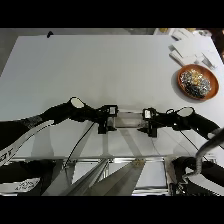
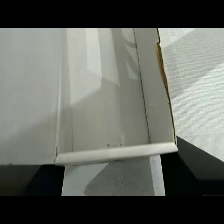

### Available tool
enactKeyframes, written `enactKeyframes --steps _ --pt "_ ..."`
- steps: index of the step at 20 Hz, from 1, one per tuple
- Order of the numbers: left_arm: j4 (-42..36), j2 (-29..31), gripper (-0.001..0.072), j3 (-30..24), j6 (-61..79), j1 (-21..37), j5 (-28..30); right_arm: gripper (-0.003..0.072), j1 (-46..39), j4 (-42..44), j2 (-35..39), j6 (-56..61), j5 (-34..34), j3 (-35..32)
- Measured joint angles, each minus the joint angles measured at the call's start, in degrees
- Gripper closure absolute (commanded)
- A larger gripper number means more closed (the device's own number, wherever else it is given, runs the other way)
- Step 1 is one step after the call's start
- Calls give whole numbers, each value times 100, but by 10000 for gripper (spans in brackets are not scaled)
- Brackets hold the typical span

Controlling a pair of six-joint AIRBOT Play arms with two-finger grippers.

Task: Fold the box and place the chain.

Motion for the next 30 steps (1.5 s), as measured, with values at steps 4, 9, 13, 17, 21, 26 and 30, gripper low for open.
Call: enactKeyframes --steps 4,9,13,17,21,26,30 --pt "2 -2 317 0 0 0 -4 349 0 0 0 -2 -2 0" --pt "2 -2 317 0 0 -2 -7 349 0 0 0 0 -2 0" --pt "2 -2 317 0 2 -2 -9 349 0 0 0 -2 0 0" --pt "2 -2 317 0 2 -2 -9 349 0 0 0 0 -2 0" --pt "2 -2 317 0 0 -2 -9 349 0 0 0 -2 -2 0" --pt "2 -2 317 -2 2 -2 -9 377 26 118 0 -33 -120 -2" --pt "2 -2 317 -2 -2 -2 -9 377 26 175 0 -35 -164 -2"
